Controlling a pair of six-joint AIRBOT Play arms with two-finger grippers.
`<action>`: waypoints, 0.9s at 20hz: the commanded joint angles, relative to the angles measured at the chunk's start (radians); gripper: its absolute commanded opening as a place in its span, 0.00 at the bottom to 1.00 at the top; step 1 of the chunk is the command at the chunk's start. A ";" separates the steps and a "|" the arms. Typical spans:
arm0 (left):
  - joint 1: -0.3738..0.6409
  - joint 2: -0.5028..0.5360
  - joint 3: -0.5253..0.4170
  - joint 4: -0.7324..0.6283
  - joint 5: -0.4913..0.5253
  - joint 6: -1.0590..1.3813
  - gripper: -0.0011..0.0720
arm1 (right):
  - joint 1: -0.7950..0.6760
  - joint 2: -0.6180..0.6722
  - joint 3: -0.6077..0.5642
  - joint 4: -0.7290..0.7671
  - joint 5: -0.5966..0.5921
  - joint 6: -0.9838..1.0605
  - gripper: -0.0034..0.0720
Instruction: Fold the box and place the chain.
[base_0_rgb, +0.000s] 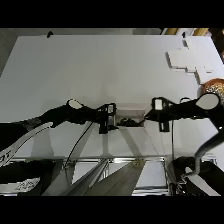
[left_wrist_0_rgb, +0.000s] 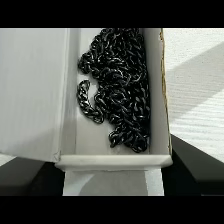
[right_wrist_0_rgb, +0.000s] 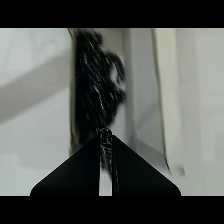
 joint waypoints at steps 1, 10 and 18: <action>0.000 0.000 0.001 0.000 0.000 0.000 0.16 | 0.174 0.007 0.001 0.047 -0.134 0.008 0.07; 0.000 0.000 0.001 0.000 0.000 0.000 0.16 | 0.342 -0.020 0.001 0.059 -0.330 0.049 0.07; 0.000 0.000 0.001 0.000 0.000 0.000 0.16 | 0.341 -0.013 0.002 0.043 -0.343 0.049 0.32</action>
